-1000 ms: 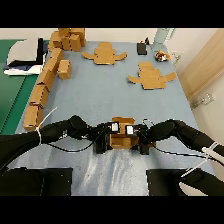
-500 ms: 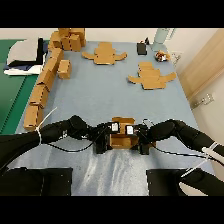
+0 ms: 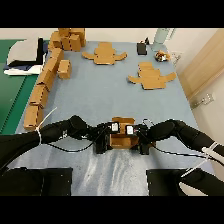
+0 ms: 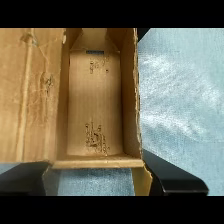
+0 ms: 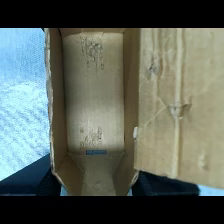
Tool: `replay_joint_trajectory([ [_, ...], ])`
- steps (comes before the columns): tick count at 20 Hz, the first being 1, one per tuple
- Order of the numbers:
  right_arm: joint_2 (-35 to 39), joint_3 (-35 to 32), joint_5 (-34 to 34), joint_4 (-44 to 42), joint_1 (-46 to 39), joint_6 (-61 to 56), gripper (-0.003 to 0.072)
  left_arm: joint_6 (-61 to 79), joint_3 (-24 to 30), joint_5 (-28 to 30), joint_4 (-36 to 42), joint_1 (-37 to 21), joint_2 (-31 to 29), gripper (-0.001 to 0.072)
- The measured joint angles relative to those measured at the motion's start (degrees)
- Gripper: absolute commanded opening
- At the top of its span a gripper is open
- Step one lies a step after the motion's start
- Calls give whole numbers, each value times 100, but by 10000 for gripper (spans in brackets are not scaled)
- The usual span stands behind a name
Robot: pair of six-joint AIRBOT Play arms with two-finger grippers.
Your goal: Fold the box.
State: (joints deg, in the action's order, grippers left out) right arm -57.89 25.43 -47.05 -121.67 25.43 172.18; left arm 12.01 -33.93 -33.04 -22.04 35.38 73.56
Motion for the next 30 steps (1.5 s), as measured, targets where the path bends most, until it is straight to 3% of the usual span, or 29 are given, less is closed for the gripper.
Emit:
replay_joint_trajectory([
  [6, 0, 0, -11, -2, 0, -2, 494, 0, 0, 2, -2, 0, 0, 579],
  [7, 0, 0, -37, 0, 0, -2, 683, 0, 0, 2, 0, 0, 0, 578],
  [8, 0, 0, -81, -2, -2, -24, 717, 0, 0, -7, -2, 0, 0, 579],
  [18, 46, 26, -599, 37, -15, -66, 717, 2, 0, -13, -4, 2, 0, 578],
  [22, 72, 201, -1054, 380, -20, -133, 717, 4, 0, -24, -7, 4, 2, 578],
  [30, 83, 398, -1320, 901, -33, -466, 717, 0, 0, 20, 0, 0, 2, 578],
])
